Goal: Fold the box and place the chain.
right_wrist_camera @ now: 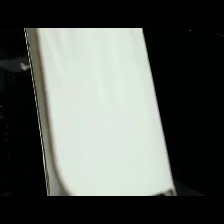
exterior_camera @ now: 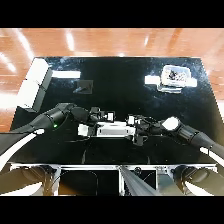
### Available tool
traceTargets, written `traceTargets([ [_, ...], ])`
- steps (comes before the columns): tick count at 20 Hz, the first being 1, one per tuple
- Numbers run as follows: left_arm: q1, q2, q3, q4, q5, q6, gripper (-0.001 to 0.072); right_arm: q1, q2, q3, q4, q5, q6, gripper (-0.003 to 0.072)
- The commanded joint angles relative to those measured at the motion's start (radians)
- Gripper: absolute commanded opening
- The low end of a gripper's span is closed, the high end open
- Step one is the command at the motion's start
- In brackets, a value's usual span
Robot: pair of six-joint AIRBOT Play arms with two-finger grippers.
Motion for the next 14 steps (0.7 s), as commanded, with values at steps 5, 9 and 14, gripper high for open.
traceTargets([
  [5,0.0,-0.001,0.001,0.0,-0.006,0.0,0.0019,0.002,-0.02,0.003,-0.003,0.022,0.01,0.0713],
  [9,0.0,-0.001,0.001,-0.022,-0.006,0.0,0.0019,0.035,-0.023,0.003,-0.038,-0.006,0.036,0.0706],
  [14,0.0,-0.001,0.001,-0.022,-0.006,0.0,0.0019,0.043,-0.023,0.003,-0.039,-0.038,0.052,0.0706],
])
